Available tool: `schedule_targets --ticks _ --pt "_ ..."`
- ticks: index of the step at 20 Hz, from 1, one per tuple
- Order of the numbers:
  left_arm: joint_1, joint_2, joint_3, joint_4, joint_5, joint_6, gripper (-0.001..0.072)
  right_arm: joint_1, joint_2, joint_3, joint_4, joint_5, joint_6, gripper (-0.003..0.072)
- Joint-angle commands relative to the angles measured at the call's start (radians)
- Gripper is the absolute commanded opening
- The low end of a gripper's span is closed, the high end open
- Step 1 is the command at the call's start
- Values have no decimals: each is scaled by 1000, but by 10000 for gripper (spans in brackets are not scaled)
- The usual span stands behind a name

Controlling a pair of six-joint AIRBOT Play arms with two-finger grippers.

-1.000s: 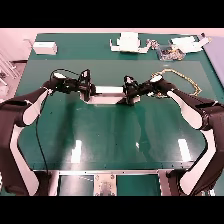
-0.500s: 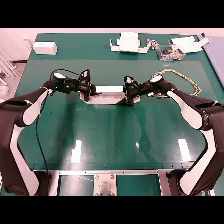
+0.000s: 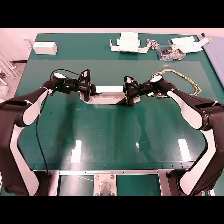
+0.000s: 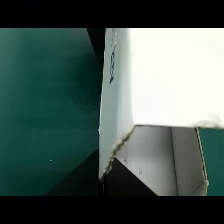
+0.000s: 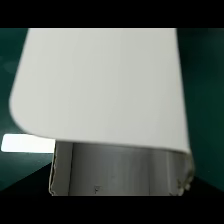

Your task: Fold the box and place the chain.

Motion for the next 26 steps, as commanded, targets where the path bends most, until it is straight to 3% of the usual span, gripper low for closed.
schedule_targets --ticks 1,26 --pt "1 -1 0 0 0 0 20 1 0 0 0 0 -1 592" --pt "1 -1 0 -19 -1 0 21 1 0 0 0 -1 -1 592"
